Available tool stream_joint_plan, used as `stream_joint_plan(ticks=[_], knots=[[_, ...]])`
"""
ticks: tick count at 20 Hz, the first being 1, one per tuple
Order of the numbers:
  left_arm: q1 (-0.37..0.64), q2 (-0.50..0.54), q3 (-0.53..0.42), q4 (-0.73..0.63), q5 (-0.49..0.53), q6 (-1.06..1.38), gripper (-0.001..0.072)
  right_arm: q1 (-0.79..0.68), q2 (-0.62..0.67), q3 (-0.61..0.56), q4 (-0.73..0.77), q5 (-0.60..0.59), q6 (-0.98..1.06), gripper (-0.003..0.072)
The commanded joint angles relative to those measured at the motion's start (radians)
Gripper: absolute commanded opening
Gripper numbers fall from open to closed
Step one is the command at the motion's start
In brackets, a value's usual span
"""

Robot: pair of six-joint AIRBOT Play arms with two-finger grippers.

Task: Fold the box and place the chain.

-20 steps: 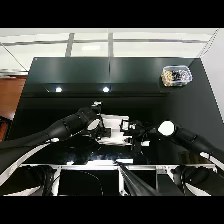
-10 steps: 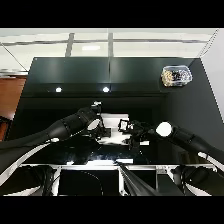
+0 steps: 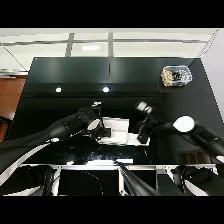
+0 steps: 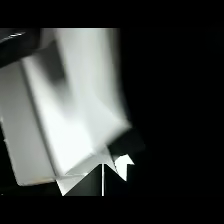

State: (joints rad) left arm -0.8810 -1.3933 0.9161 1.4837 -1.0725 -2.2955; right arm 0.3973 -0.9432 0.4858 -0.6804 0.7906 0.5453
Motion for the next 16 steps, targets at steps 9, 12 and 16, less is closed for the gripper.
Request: stream_joint_plan(ticks=[9,12,16], knots=[[-0.001,-0.002,0.001,0.0,-0.002,-0.001,0.0031,-0.581,-0.07,-0.014,-0.117,0.357,0.664,0.0011],[-0.001,-0.002,0.001,0.0,-0.003,-0.001,0.0031,-0.546,-0.188,-0.019,-0.119,0.44,0.663,0.0011],[-0.001,-0.002,0.001,0.0,-0.003,-0.001,0.0031,-0.438,-0.296,-0.021,-0.095,0.462,0.663,0.0011]])
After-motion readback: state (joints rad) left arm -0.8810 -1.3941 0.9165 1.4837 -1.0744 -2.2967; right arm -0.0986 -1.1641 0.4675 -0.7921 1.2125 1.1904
